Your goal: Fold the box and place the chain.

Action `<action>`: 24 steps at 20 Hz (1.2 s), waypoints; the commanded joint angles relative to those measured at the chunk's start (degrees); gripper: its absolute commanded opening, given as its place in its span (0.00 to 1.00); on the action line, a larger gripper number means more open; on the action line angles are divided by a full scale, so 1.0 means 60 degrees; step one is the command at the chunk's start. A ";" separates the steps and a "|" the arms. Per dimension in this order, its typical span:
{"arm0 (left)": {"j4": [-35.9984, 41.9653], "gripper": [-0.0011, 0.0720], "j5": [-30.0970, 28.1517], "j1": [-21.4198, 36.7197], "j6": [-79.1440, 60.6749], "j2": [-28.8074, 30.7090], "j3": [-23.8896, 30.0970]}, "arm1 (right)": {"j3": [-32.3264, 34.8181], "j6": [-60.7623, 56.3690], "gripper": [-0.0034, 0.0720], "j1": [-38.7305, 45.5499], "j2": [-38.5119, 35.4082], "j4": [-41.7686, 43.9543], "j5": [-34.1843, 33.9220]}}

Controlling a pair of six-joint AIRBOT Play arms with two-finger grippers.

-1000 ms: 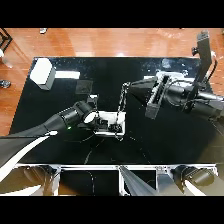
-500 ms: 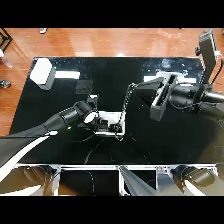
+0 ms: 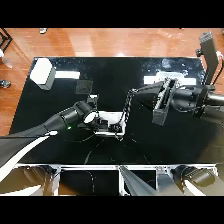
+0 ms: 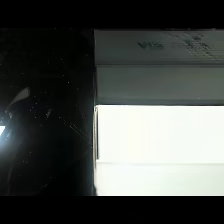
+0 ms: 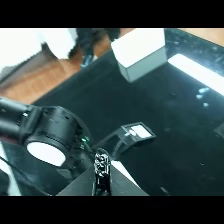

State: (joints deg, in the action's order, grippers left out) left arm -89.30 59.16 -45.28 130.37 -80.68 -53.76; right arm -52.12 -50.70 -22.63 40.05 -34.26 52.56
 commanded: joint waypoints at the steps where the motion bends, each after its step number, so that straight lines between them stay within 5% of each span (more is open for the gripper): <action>1: 0.0000 0.05 -0.0004 -0.0007 -0.0004 -0.0004 0.0004 | -0.0011 0.0022 0.08 -0.0051 0.0022 0.0597 0.0051; 7: 0.0004 0.05 0.0004 -0.0007 -0.0004 -0.0004 0.0004 | 0.0000 0.0022 0.08 -0.1005 0.0874 0.0423 -0.0138; 13: 0.0000 0.05 -0.0004 -0.0007 -0.0004 -0.0004 0.0004 | 0.0076 -0.0484 0.08 -0.1056 0.1344 -0.2306 0.0317; 21: 0.0000 0.05 -0.0062 -0.0007 -0.0004 -0.0004 0.0004 | 0.0973 -0.1049 0.08 -0.1067 0.2051 -0.2346 0.0040; 24: 0.0000 0.05 -0.0062 -0.0007 -0.0004 -0.0004 0.0004 | 0.0973 -0.1053 0.55 -0.1060 0.2073 -0.2346 -0.0200</action>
State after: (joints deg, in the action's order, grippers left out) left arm -89.30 58.87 -45.28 130.34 -80.68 -53.76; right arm -46.81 -56.47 -28.97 51.90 -47.88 52.80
